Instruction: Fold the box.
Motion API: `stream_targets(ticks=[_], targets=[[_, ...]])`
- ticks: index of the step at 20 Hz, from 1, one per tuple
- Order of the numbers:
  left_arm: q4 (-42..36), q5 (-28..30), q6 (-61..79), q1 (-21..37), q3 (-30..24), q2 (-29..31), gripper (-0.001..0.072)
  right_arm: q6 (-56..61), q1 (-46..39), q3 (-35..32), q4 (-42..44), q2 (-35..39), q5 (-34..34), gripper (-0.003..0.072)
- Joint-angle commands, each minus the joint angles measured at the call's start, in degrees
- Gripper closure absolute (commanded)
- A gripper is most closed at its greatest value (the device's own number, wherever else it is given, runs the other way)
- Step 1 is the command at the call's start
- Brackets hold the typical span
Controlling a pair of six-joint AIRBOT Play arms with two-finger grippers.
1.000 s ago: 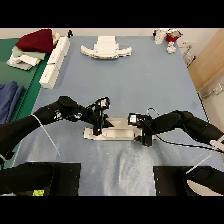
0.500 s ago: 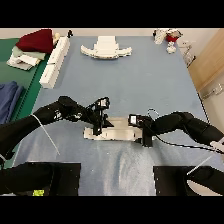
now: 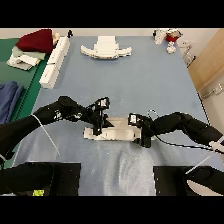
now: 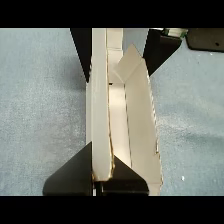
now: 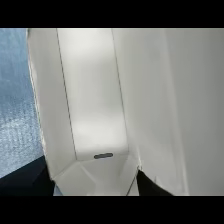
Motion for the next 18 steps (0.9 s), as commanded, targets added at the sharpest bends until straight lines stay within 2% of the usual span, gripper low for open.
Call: stream_targets(ticks=[1, 2, 4, 18], targets=[[0.04, 0.02, 0.0, 0.04, -0.02, 0.0, 0.0696, -1.16, -0.02, -0.28, 0.57, -0.46, 0.68, 0.0012], [0.02, 0.02, 0.0, 0.04, -0.02, 0.0, 0.0696, -1.62, -0.02, -0.28, 0.59, -0.96, 0.94, 0.0015], [0.04, 0.02, 0.0, 0.04, -0.02, 0.0, 0.0696, -3.34, -0.02, -0.28, 0.59, -2.34, 1.11, 0.0153], [0.04, 0.0, 0.0, 0.04, -0.02, 0.0, 0.0696, -3.72, -0.04, -0.26, 0.09, -2.12, -0.04, 0.0151]])
